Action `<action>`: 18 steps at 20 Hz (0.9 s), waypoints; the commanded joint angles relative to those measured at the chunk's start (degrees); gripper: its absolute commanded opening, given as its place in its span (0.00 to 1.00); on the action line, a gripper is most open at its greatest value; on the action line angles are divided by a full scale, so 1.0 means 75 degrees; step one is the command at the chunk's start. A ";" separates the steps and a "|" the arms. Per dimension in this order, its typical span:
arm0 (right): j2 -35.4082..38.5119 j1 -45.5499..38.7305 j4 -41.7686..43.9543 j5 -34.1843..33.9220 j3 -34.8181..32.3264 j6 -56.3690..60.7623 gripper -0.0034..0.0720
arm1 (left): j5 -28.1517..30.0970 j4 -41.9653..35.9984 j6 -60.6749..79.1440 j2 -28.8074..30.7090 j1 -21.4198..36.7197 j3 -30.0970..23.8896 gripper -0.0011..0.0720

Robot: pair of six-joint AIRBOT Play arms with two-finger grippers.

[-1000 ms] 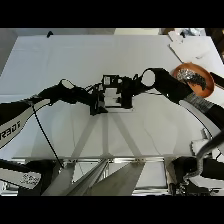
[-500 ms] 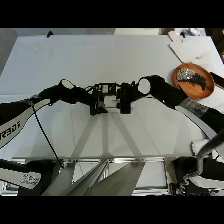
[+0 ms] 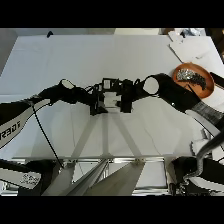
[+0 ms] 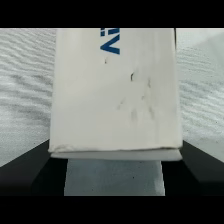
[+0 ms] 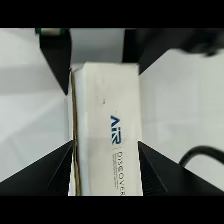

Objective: Fold the box and place the chain.

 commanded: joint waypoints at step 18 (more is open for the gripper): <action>-0.1801 -0.0271 0.2244 0.0551 0.0166 0.2862 0.06 | 0.0003 -0.0003 0.0003 0.0000 0.0000 0.0000 0.36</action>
